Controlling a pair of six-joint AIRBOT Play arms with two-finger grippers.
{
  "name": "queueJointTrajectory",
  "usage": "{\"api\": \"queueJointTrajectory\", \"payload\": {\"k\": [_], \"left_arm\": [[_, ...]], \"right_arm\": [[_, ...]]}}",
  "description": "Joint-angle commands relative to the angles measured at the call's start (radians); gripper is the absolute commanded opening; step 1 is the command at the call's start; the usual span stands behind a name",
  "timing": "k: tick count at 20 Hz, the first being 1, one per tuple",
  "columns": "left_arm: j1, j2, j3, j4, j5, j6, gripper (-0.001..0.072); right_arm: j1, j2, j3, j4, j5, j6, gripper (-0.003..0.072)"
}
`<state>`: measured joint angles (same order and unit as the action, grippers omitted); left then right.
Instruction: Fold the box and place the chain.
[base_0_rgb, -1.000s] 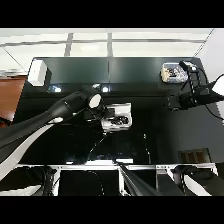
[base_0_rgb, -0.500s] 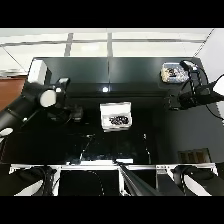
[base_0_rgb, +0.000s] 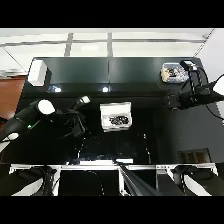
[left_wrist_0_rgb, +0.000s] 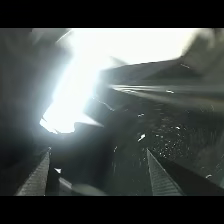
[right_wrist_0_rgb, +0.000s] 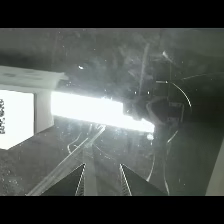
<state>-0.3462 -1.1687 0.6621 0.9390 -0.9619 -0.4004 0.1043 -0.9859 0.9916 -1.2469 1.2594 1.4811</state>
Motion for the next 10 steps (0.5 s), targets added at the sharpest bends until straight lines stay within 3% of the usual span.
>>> {"api": "queueJointTrajectory", "payload": {"k": [1,4,10], "left_arm": [[-0.023,-0.05,-0.002,-0.202,0.114,0.501,0.0719],[-0.016,-0.146,0.044,-0.324,0.11,0.641,0.0718],[-0.017,-0.227,0.077,-0.367,0.094,0.639,0.0718]], "right_arm": [[0.0,0.0,0.0,0.001,-0.014,0.006,0.0264],[0.0,0.0,0.0,0.001,-0.022,0.006,0.0264],[0.0,0.0,-0.001,0.019,-0.032,0.006,0.0264]]}}
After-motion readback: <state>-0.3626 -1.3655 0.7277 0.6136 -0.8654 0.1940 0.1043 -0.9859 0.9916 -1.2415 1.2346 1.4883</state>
